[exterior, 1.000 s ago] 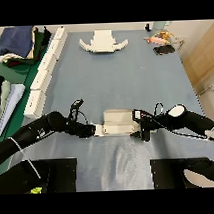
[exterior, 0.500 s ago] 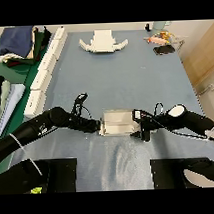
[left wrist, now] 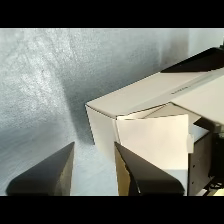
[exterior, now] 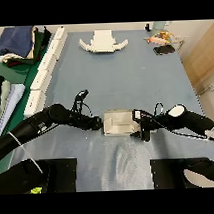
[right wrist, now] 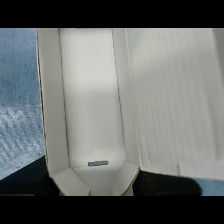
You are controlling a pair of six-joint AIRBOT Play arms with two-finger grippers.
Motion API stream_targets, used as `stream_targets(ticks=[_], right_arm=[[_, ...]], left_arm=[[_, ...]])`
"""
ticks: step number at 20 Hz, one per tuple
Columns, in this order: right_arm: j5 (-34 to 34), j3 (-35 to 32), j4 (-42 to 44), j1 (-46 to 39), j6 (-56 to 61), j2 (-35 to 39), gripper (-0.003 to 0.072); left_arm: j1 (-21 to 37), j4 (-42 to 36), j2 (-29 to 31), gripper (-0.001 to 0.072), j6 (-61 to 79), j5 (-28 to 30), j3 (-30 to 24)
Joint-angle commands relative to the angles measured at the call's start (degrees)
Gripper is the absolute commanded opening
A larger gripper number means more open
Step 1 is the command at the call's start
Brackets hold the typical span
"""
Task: Fold the box.
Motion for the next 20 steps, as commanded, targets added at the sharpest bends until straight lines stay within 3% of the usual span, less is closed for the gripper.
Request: stream_targets(ticks=[1, 4, 15, 17, 20], right_arm=[[0.0, 0.0, 0.0, 0.0, 0.0, 0.0, 0.0519], [0.0, 0.0, 0.0, 0.0, 0.0, 0.0, 0.052], [0.0, 0.0, 0.0, 0.0, 0.0, 0.0, 0.052], [0.0, 0.0, 0.0, 0.0, 0.0, 0.0, 0.052], [0.0, 0.0, 0.0, 0.0, 0.0, 0.0, 0.052]], left_arm=[[0.0, 0.0, 0.0, 0.0411, -0.2, -0.4, 0.7], [0.0, 0.0, 0.0, 0.0411, -0.2, -1.9, 0.7], [-0.7, -3.5, -0.2, 0.0412, -5.3, 0.9, 0.7], [-3.2, 1.0, -0.2, 0.0412, -11.7, 1.8, 0.9], [-8.7, 15.3, -0.2, 0.0412, -28.7, 2.1, 3.1]])
